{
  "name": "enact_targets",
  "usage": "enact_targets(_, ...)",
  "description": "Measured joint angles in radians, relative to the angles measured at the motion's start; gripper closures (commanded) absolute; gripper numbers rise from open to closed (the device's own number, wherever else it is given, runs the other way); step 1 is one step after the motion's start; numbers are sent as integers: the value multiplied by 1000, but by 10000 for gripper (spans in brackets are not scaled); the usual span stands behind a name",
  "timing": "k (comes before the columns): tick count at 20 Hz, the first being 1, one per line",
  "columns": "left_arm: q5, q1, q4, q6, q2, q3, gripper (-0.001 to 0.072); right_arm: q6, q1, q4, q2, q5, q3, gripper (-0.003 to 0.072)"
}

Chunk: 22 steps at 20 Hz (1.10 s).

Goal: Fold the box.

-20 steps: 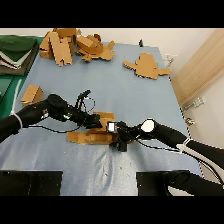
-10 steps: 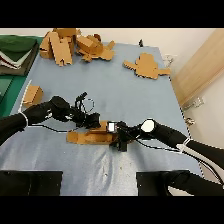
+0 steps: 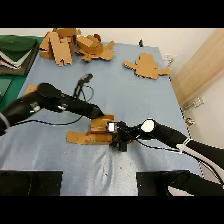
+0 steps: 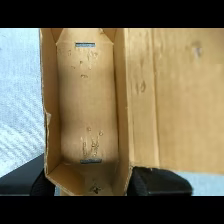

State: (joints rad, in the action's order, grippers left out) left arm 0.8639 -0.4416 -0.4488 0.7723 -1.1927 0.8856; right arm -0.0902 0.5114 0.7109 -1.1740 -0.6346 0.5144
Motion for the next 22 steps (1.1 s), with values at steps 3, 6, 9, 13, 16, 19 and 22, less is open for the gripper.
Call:
enact_targets(3, 6, 134, -243, 30, 68, 10, 696, 0, 0, 0, 0, 0, 0, 172)
enact_targets(6, 36, 325, -342, -82, 63, 14, 696, 0, 0, 0, 0, -1, 0, 171)
enact_targets(9, 95, 417, -359, -373, 48, 8, 696, 0, 0, 0, 0, -2, 0, 171)
enact_targets(13, 141, 395, -342, -734, 43, -57, 696, 1, 0, 0, 0, -2, 0, 171)
enact_targets(16, 177, 325, -300, -934, 45, -164, 694, 1, 0, 0, 0, -3, 0, 171)
enact_targets(19, 201, 285, -283, -1029, 47, -244, 429, 1, 0, 0, 0, -3, 0, 172)
enact_targets(22, 231, 251, -270, -1069, 47, -274, 183, 1, 0, 0, 0, -3, 0, 172)
